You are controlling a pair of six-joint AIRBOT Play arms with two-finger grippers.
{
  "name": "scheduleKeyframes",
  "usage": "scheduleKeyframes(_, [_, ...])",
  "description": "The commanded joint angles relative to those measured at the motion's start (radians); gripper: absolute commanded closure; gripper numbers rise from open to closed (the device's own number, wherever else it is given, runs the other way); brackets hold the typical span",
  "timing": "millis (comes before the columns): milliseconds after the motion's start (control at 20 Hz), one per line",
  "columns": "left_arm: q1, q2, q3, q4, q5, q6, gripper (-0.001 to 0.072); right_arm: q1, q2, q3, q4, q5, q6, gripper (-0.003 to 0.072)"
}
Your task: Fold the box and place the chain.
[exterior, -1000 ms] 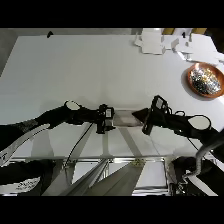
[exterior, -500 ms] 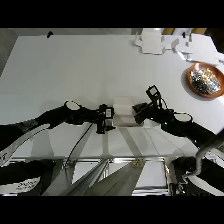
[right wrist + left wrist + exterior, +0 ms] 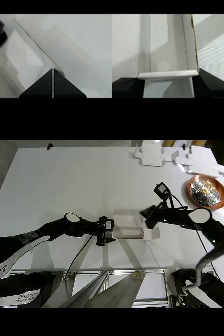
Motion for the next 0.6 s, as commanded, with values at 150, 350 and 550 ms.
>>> scheduleKeyframes(150, [0.000, 0.001, 0.000, -0.001, 0.000, 0.000, 0.0577, -0.094, 0.010, 0.040, -0.376, 0.417, -0.430, 0.0659])
scheduleKeyframes(350, [0.000, 0.001, 0.000, 0.000, 0.000, 0.000, 0.0577, -0.092, -0.003, -0.027, -0.318, 0.378, -0.623, 0.0486])
scheduleKeyframes(550, [0.000, 0.001, 0.000, -0.001, 0.000, 0.000, 0.0577, -0.092, -0.058, -0.093, -0.103, 0.263, -0.749, 0.0489])
